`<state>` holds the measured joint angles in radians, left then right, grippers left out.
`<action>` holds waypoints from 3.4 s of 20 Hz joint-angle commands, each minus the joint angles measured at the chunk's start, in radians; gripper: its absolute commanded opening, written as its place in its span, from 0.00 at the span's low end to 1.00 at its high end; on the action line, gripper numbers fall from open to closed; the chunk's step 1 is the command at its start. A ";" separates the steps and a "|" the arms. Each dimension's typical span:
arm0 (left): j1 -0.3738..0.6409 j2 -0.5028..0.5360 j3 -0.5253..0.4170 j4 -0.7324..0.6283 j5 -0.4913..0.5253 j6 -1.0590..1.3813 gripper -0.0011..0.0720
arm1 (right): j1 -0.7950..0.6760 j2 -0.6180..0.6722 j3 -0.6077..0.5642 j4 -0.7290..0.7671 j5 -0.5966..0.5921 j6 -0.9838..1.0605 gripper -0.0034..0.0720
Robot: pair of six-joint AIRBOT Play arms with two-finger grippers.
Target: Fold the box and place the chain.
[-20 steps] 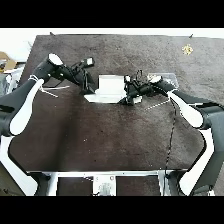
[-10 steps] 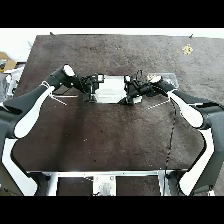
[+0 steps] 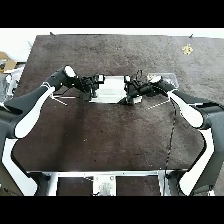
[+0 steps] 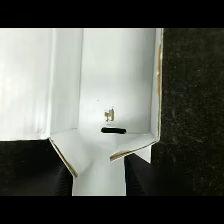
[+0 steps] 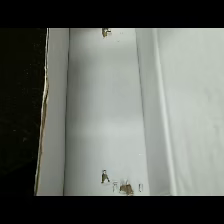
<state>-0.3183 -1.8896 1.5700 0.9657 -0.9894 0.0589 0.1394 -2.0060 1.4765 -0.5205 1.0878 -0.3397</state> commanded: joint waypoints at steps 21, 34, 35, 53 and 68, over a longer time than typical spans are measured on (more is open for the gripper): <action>-0.001 -0.064 -0.002 -0.274 -0.032 0.029 0.33 | 0.001 0.000 0.000 0.000 0.000 0.000 0.61; 0.034 -0.056 -0.001 -0.256 -0.107 -0.089 0.03 | 0.001 0.000 0.000 0.000 0.000 0.000 0.61; 0.047 -0.048 0.005 -0.257 -0.138 -0.123 0.03 | 0.001 0.000 0.000 0.000 0.000 0.000 0.61; 0.284 0.194 -0.127 -0.089 -0.146 -1.084 0.03 | 0.001 0.000 0.000 0.000 0.000 0.000 0.61; 0.229 0.000 -0.234 -0.429 -0.118 -0.935 0.03 | 0.001 0.000 0.000 0.000 0.000 0.000 0.61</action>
<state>-0.0643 -1.8793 1.3365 0.5747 -1.1107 -0.9051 0.1394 -2.0060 1.4765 -0.5205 1.0878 -0.3401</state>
